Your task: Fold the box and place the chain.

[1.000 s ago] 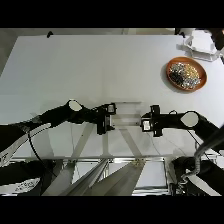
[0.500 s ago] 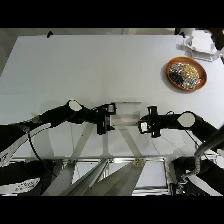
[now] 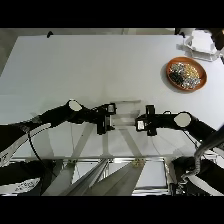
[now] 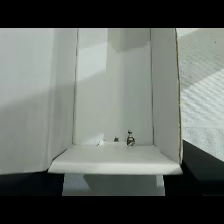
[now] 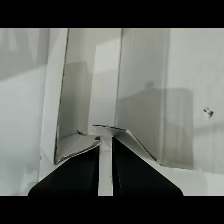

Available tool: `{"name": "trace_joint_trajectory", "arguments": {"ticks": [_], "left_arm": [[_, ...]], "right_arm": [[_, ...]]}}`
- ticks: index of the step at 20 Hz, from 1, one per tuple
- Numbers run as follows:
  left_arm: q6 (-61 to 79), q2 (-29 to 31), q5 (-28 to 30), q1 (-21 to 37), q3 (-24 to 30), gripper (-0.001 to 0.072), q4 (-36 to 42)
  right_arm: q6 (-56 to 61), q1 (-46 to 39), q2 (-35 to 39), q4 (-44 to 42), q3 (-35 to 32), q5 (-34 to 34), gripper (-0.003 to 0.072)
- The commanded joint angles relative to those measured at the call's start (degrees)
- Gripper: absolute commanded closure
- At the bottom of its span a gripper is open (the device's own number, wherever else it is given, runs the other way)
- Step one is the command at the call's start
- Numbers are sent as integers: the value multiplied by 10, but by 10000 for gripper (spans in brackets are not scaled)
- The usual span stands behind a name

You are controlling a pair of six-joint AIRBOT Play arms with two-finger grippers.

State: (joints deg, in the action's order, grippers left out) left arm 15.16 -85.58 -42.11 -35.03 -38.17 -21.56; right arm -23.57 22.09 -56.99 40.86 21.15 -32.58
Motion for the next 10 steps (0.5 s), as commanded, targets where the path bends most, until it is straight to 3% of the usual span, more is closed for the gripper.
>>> {"name": "trace_joint_trajectory", "arguments": {"ticks": [1, 2, 4, 8, 10], "left_arm": [[0, 0, 0, 0, 0, 297, 0], [0, 0, 0, 0, 0, 297, 0], [0, 0, 0, 0, 0, 297, 0], [0, 0, -1, 0, 0, 297, 0], [0, 0, -1, 0, 0, 297, 0]], "right_arm": [[-21, 1, -2, -40, 0, 2, 615], [-21, 1, -3, -40, 0, 2, 604], [-23, 1, -6, -40, 0, -10, 417], [-25, 1, -12, -40, 0, -14, 360], [-25, 1, -12, -40, 0, -11, 225]]}}
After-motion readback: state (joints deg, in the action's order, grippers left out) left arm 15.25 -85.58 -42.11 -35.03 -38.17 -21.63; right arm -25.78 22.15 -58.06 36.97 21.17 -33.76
